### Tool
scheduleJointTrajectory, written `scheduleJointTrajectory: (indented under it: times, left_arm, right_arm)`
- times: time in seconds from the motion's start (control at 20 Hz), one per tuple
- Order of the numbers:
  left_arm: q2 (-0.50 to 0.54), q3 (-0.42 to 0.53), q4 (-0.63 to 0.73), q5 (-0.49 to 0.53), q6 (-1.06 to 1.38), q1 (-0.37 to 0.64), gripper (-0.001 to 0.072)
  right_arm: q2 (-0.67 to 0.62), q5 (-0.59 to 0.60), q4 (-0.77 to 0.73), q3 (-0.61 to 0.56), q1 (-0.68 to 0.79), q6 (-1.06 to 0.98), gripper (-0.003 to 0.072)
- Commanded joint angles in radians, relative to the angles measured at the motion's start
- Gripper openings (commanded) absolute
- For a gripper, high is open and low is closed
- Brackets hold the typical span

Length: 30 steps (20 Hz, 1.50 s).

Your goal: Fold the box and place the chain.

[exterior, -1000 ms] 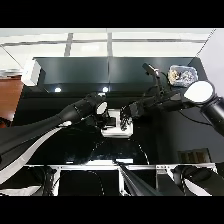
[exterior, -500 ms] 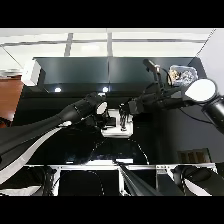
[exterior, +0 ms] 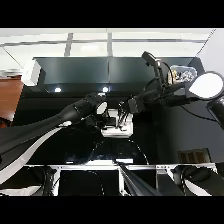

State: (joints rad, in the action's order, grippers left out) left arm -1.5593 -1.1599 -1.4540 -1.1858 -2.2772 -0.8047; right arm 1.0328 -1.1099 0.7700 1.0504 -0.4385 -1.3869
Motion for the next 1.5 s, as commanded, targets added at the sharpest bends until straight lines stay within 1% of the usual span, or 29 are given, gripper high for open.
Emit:
scheduleJointTrajectory:
  times: [0.0, 0.15, 0.3, 0.4, 0.5, 0.75, 0.8, 0.85, 1.05, 1.2, 1.3, 1.4, 1.45]
  left_arm:
    - [0.000, 0.000, 0.000, 0.000, 0.000, 0.001, 0.0028]
    - [0.000, 0.000, 0.000, 0.000, 0.000, 0.001, 0.0028]
    - [0.000, 0.000, 0.000, 0.000, 0.000, 0.001, 0.0028]
    - [0.000, 0.000, 0.000, 0.001, 0.000, 0.001, 0.0028]
    - [0.000, 0.000, 0.000, 0.003, 0.000, 0.001, 0.0028]
    - [0.000, 0.000, 0.000, 0.003, 0.000, 0.001, 0.0028]
    - [0.000, 0.000, 0.000, 0.003, 0.000, 0.001, 0.0028]
    - [0.000, 0.000, 0.000, 0.004, 0.000, 0.001, 0.0028]
    - [0.000, 0.000, 0.000, 0.007, 0.000, 0.001, 0.0028]
    - [-0.003, 0.000, 0.005, 0.006, 0.000, 0.001, 0.0027]
    - [-0.012, 0.000, 0.004, 0.010, 0.000, 0.001, 0.0028]
    - [-0.018, 0.000, 0.005, 0.013, -0.001, 0.001, 0.0028]
    - [-0.018, 0.000, 0.017, 0.024, -0.007, 0.001, 0.0044]
  right_arm:
    - [0.000, 0.020, 0.057, -0.018, -0.007, -0.042, 0.0013]
    - [0.001, 0.031, 0.085, -0.027, -0.007, -0.043, 0.0013]
    - [0.001, 0.051, 0.092, -0.099, -0.016, -0.066, 0.0013]
    - [0.002, 0.124, 0.098, -0.164, -0.049, -0.083, 0.0014]
    - [0.016, 0.201, 0.098, -0.205, -0.074, -0.095, 0.0016]
    - [0.051, 0.216, 0.096, -0.209, -0.077, -0.097, 0.0027]
    - [0.051, 0.204, 0.099, -0.209, -0.076, -0.097, 0.0198]
    - [0.051, 0.188, 0.103, -0.209, -0.074, -0.097, 0.0320]
    - [0.050, 0.157, 0.118, -0.209, -0.062, -0.089, 0.0318]
    - [0.047, 0.125, 0.208, -0.202, 0.003, -0.090, 0.0318]
    - [0.046, 0.124, 0.253, -0.202, 0.041, -0.090, 0.0318]
    - [0.046, 0.124, 0.257, -0.202, 0.059, -0.090, 0.0318]
    - [0.046, 0.124, 0.259, -0.202, 0.059, -0.090, 0.0319]
